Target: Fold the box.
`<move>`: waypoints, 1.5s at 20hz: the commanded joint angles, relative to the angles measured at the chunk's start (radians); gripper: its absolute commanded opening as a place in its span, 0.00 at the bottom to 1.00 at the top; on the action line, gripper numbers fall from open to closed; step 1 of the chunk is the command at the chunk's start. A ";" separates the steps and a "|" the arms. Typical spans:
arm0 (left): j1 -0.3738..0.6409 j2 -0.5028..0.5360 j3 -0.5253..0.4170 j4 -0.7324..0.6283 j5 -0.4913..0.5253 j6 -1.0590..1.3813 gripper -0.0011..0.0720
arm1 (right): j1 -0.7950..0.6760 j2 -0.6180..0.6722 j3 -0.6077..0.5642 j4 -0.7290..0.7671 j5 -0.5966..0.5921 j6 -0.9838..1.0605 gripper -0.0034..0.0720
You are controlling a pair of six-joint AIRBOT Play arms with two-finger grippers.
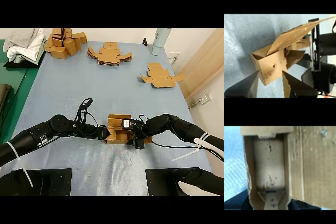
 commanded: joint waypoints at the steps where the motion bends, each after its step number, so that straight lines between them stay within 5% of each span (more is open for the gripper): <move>1: 0.000 -0.024 0.001 -0.041 0.005 0.013 0.63 | 0.000 0.000 0.000 0.000 0.000 0.000 0.66; 15: 0.000 -0.050 0.018 -0.058 0.022 -0.048 0.63 | 0.000 0.000 -0.001 0.000 0.000 0.000 0.66; 23: -0.152 -0.159 0.204 0.568 -0.057 -0.676 0.63 | 0.000 0.000 0.000 0.000 0.000 0.000 0.66; 30: -0.247 -0.257 0.348 0.799 -0.201 -0.948 0.63 | 0.000 0.000 -0.001 0.000 0.000 0.000 0.66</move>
